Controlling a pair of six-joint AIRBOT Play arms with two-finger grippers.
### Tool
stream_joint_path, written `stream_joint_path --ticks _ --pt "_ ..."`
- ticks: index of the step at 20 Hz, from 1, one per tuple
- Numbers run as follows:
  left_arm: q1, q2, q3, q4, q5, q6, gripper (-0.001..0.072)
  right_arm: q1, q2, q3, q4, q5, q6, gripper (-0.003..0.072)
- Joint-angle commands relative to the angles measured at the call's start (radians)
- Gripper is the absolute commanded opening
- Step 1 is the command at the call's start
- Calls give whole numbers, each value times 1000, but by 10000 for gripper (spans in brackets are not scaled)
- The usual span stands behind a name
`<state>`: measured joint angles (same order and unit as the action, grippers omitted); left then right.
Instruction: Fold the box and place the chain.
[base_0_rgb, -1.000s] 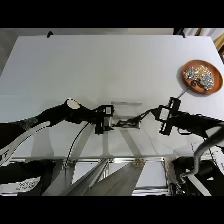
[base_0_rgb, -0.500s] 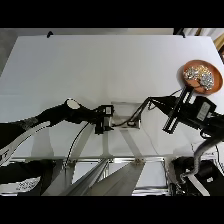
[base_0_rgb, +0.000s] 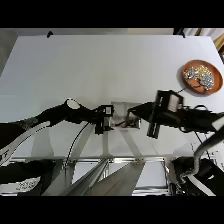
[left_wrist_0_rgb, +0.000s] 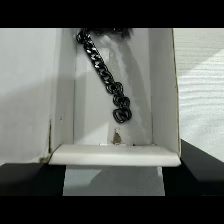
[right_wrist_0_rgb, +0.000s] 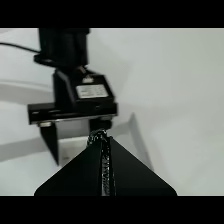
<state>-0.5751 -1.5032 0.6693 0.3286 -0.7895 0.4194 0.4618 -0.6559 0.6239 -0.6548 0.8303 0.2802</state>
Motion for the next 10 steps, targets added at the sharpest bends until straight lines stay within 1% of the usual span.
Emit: stream_joint_path --ticks 1,4,6,10 --pt "0 0 0 0 0 0 212 83 -173 1 -37 -32 14 14" --pt "0 0 0 0 0 0 212 92 -304 1 -52 -43 111 14" --pt "0 0 0 0 0 0 212 92 -374 0 -52 -39 135 15" --pt "0 0 0 0 0 0 212 92 -468 0 -52 -38 191 15"
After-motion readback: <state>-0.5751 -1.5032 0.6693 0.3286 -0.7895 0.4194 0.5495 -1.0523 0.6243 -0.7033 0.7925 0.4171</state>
